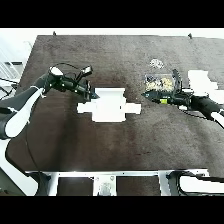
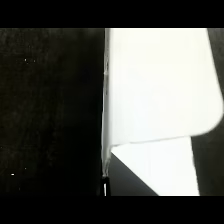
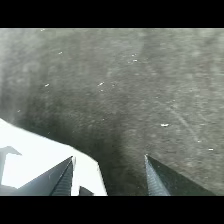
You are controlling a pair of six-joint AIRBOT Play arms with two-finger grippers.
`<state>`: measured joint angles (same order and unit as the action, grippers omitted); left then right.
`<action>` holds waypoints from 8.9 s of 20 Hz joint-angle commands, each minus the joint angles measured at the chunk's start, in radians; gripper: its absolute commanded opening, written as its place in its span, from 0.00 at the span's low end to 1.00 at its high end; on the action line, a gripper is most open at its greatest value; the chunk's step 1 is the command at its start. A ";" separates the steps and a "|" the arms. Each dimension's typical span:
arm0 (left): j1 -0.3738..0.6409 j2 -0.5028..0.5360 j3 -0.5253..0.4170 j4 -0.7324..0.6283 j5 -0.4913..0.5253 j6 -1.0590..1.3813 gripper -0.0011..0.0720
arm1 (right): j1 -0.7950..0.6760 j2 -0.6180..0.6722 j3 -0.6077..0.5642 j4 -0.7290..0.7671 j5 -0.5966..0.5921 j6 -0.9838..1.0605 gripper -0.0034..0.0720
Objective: Fold the box and place the chain.
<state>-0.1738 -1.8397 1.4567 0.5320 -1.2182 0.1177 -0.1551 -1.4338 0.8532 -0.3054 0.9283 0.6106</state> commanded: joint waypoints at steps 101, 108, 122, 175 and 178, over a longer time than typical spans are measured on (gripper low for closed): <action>0.000 -0.063 -0.059 -0.066 0.062 0.231 0.04 | 0.506 0.060 -0.013 -0.386 -0.420 -0.640 0.89; 0.000 -0.063 -0.059 -0.066 0.062 0.231 0.04 | 0.431 -0.011 0.079 -0.383 -0.248 -0.679 0.89; 0.000 -0.063 -0.059 -0.066 0.061 0.231 0.04 | 0.394 -0.225 0.287 -0.363 0.045 -0.782 0.89; 0.000 -0.063 -0.059 -0.069 0.058 0.231 0.04 | 0.365 -0.409 0.497 -0.421 0.180 -0.832 0.90; 0.000 -0.063 -0.059 -0.069 0.057 0.231 0.04 | 0.365 -0.422 0.512 -0.419 0.196 -0.831 0.89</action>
<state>-0.1738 -1.9034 1.3979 0.4622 -1.1610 0.3485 0.2092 -1.8458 1.3537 -0.7238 1.1160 -0.2199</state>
